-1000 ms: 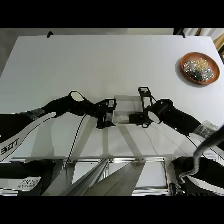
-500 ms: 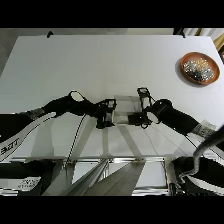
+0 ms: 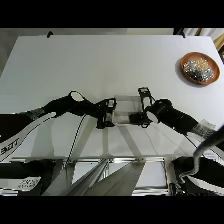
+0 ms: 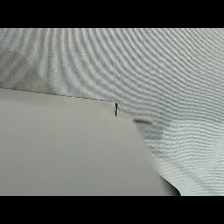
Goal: Fold the box and place the chain.
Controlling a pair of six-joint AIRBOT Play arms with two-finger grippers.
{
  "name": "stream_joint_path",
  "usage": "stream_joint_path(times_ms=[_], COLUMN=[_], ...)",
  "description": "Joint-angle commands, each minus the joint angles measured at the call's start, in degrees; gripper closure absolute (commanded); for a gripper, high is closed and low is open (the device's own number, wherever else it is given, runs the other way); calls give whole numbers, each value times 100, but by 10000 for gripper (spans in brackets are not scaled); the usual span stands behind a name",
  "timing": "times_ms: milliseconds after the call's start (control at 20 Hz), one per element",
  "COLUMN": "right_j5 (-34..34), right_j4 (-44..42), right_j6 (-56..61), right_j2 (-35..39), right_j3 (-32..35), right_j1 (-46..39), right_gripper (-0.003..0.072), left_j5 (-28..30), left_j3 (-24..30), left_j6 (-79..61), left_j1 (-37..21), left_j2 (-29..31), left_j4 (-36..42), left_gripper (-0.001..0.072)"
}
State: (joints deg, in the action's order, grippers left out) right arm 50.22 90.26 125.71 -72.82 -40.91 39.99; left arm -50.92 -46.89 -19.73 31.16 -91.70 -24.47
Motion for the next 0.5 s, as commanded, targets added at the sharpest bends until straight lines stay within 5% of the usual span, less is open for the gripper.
stream_joint_path(times_ms=[0, 50, 100, 450], right_j5=[7, 9, 11, 520], right_j4=[-4, -4, -4, 52], right_j6=[-55, -190, -262, -999], right_j2=[81, 136, 188, 570], right_j3=[0, 0, 0, -31], right_j1=[7, 7, 4, -2], right_gripper=[555, 364, 285, 262], left_j5=[9, 11, 9, 9], left_j3=[-2, -2, -2, -2], left_j6=[-20, -20, -20, -20], left_j1=[0, 0, 0, 0], left_j2=[0, 0, 0, 0], left_j4=[-17, -17, -17, -17], left_gripper=[502, 502, 502, 502])
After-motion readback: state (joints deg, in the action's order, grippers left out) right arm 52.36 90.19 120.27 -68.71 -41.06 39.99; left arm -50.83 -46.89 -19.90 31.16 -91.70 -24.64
